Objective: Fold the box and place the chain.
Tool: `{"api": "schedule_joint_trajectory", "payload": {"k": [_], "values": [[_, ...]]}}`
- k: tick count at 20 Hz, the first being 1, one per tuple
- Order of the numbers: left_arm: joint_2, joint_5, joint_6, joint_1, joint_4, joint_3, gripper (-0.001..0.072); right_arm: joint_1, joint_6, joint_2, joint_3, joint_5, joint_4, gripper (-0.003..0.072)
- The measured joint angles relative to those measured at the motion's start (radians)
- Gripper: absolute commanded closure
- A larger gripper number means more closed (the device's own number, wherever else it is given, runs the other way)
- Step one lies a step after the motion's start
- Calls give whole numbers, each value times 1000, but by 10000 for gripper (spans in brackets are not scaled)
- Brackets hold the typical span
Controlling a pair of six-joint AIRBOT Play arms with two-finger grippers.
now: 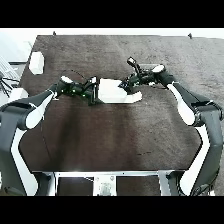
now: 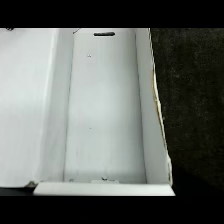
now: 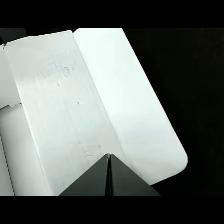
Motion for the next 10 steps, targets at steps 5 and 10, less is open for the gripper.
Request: {"api": "schedule_joint_trajectory", "payload": {"k": [5, 10], "values": [[0, 3, 2, 0, 3, 0, 419, -12, 0, 70, 55, 78, -27, 680], [0, 3, 2, 0, 3, 0, 419, -40, -1, 251, -48, 128, -163, 679]]}}
